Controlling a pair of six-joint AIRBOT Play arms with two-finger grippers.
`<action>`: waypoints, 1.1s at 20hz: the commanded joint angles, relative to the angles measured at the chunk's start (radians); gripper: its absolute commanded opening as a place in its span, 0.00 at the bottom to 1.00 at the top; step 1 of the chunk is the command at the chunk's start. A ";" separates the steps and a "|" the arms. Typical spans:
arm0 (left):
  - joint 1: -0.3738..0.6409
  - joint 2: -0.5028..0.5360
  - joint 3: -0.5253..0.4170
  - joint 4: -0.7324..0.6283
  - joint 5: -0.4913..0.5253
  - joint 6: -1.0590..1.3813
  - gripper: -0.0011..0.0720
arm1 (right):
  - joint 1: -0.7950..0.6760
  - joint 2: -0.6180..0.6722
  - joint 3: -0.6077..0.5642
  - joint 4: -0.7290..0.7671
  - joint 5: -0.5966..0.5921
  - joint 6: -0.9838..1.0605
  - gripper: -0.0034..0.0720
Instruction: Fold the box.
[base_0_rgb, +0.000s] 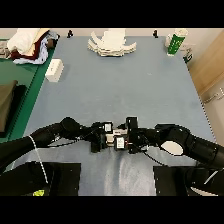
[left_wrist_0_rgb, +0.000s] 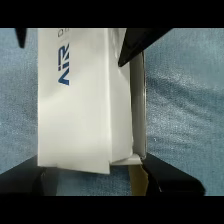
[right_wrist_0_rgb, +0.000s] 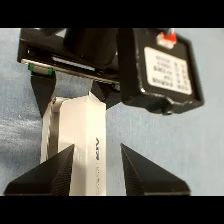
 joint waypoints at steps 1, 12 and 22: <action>0.001 0.001 0.001 0.001 0.000 0.002 0.67 | -0.001 -0.001 0.001 -0.008 -0.008 0.010 0.65; 0.001 0.001 0.001 0.001 0.000 0.002 0.67 | 0.020 -0.061 -0.002 0.130 0.099 0.005 0.51; 0.001 0.001 0.001 0.001 0.000 0.002 0.67 | -0.002 0.089 -0.021 0.132 0.062 0.391 0.24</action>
